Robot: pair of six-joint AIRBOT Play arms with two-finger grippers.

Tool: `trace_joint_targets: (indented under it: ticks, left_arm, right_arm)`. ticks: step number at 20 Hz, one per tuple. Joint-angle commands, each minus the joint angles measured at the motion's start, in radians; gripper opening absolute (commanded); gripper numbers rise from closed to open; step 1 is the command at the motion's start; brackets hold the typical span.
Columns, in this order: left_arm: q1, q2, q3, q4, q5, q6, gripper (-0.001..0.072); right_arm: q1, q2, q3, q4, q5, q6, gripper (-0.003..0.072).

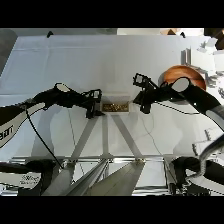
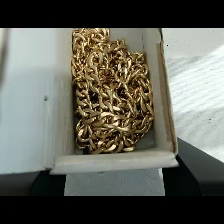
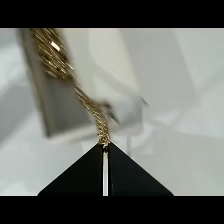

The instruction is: Fold the box and place the chain.

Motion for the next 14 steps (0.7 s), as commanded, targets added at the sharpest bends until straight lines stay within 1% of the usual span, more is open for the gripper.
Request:
trace_joint_targets:
  ticks: [1, 3, 6, 7, 8, 9, 11, 14]
  left_arm:
    - [0.000, 0.000, 0.000, 0.000, 0.000, 0.000, 0.0210]
    - [0.000, 0.000, 0.000, 0.000, 0.000, 0.000, 0.0210]
    - [0.000, 0.000, 0.000, 0.000, 0.000, 0.000, 0.0210]
    - [0.000, 0.000, 0.000, 0.000, 0.000, 0.000, 0.0210]
    - [0.000, 0.000, 0.000, 0.000, 0.000, 0.000, 0.0210]
    - [0.000, 0.000, 0.000, 0.000, 0.000, 0.000, 0.0210]
    - [0.000, 0.000, 0.000, 0.000, 0.000, 0.000, 0.0210]
    - [0.000, 0.000, 0.000, 0.000, 0.000, 0.000, 0.0210]
  right_arm:
    - [0.087, 0.054, 0.037, -0.007, 0.010, 0.109, 0.0009]
    - [0.137, 0.054, 0.073, -0.008, -0.018, 0.140, 0.0009]
    - [0.178, 0.054, 0.090, -0.010, -0.104, 0.163, 0.0019]
    - [0.178, 0.053, 0.092, -0.009, -0.111, 0.163, 0.0103]
    - [0.178, 0.053, 0.097, -0.010, -0.111, 0.165, 0.0263]
    - [0.178, 0.052, 0.104, -0.010, -0.109, 0.190, 0.0344]
    - [0.178, 0.052, 0.139, -0.012, -0.107, 0.243, 0.0335]
    - [0.174, 0.011, 0.256, -0.018, -0.107, 0.350, 0.0334]
